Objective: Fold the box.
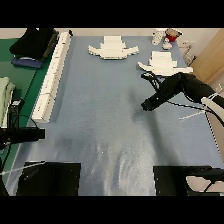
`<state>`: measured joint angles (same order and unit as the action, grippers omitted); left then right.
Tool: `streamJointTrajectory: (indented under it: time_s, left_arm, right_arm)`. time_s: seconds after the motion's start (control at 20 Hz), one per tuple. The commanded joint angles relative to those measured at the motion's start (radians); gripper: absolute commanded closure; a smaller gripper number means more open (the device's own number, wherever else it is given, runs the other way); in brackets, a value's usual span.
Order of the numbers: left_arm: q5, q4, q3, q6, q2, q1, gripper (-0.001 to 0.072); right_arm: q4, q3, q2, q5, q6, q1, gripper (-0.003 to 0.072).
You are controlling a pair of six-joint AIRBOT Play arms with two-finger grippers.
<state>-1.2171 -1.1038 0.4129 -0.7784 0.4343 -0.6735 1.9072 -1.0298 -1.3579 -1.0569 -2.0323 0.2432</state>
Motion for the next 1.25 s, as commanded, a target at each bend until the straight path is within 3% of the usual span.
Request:
streamJointTrajectory:
  time_s: [0.0, 0.1, 0.2, 0.4, 0.65, 0.9, 1.2]
  left_arm:
    - [-0.154, 0.099, 0.016, -0.086, -0.104, 0.035, 0.0698]
    - [-0.106, 0.166, 0.055, -0.113, -0.106, 0.089, 0.0698]
    - [-0.064, 0.184, 0.125, -0.113, -0.040, 0.163, 0.0698]
    - [-0.045, 0.185, 0.325, -0.140, 0.253, 0.385, 0.0698]
    - [0.101, 0.191, 0.542, -0.158, 0.604, 0.774, 0.0697]
    - [0.217, 0.190, 0.580, -0.157, 0.773, 1.026, 0.0696]
    - [0.223, 0.191, 0.580, -0.157, 0.806, 1.065, 0.0697]
  right_arm:
    - [0.000, -0.001, -0.001, 0.000, 0.000, 0.000, 0.0682]
    - [0.000, -0.001, -0.001, 0.000, 0.000, 0.000, 0.0681]
    - [0.000, -0.001, -0.001, 0.000, 0.000, 0.000, 0.0681]
    - [-0.001, -0.001, -0.001, 0.000, 0.000, 0.000, 0.0682]
    - [-0.001, -0.001, -0.001, 0.000, 0.000, 0.000, 0.0682]
    - [-0.001, -0.001, -0.001, 0.000, 0.000, 0.000, 0.0681]
    - [-0.001, -0.001, -0.001, 0.000, 0.000, 0.000, 0.0682]
